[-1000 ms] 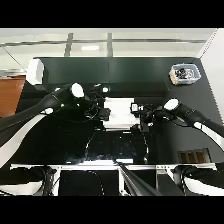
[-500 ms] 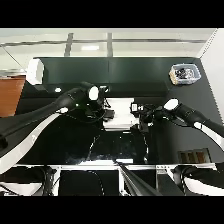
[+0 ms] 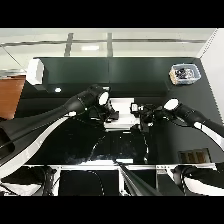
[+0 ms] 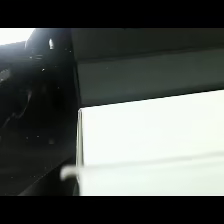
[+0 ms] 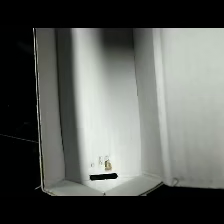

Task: Fold the box and place the chain.

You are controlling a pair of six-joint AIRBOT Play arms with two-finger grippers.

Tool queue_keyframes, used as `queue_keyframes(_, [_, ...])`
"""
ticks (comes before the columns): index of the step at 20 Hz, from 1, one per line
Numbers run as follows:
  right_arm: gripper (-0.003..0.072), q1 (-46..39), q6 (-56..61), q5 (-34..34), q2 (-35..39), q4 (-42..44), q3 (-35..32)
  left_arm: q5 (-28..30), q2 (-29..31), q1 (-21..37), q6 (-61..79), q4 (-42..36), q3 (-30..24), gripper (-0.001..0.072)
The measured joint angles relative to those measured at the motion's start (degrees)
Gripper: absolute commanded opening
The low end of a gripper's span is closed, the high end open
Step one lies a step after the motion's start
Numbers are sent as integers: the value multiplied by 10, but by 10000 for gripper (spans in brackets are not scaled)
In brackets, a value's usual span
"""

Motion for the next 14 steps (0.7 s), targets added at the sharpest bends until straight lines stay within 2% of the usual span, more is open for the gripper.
queue_keyframes(1, [227, 0, 0, 0, 0, 0, 0, 0, -1, -1, -5, 2, 1, 44])
queue_keyframes(2, [228, 0, 0, 0, 0, 0, 0, -3, -2, -2, -11, 5, 2, 19])
queue_keyframes(4, [228, 0, 0, 3, 0, 1, 0, 0, -3, -4, -16, 8, 3, 20])
queue_keyframes(5, [228, 0, 0, 4, 0, 0, -1, 0, -4, -5, -19, 7, 4, 59])
queue_keyframes(7, [228, 0, -2, 2, 0, 0, 0, 1, -5, -7, -19, 3, 6, 460])
queue_keyframes(13, [227, 0, 0, 12, 0, 0, -1, -30, -6, -8, -27, 23, 16, 462])
queue_keyframes(14, [227, 0, 0, 14, 0, 1, -1, -36, -6, -8, -27, 28, 16, 434])
